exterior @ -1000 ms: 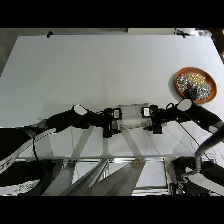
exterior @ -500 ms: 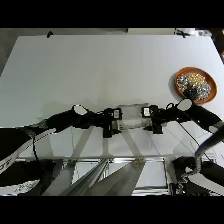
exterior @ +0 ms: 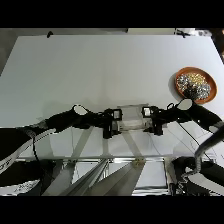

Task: Fold the box and place the chain.

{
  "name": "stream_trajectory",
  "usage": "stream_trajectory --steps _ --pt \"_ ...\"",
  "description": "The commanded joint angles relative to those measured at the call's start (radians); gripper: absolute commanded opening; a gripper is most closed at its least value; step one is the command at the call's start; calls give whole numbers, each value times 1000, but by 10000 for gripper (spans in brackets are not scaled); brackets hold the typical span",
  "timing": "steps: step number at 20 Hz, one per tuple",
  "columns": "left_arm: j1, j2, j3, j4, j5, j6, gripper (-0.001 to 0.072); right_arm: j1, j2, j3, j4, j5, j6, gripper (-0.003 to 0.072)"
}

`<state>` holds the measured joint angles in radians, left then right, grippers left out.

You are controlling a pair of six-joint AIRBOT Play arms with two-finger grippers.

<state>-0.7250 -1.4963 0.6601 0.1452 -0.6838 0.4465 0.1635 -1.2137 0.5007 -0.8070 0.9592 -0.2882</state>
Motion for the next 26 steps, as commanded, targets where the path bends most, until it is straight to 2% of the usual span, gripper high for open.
stream_trajectory --steps 1,5,10,18,22,26 --pt "0 8 1 -2 14 -1 152 0 0 0 -12 21 72 698" --pt "0 13 1 26 15 -29 150 0 3 0 -58 46 169 698" --pt "0 49 2 249 14 -227 150 0 101 0 -203 48 316 697" --pt "0 60 2 271 -9 -253 150 0 293 0 -291 60 415 695" --pt "0 47 1 298 -10 -253 150 1 346 0 -236 85 442 675" --pt "0 29 1 298 -11 -252 151 1 347 0 -51 90 440 642"
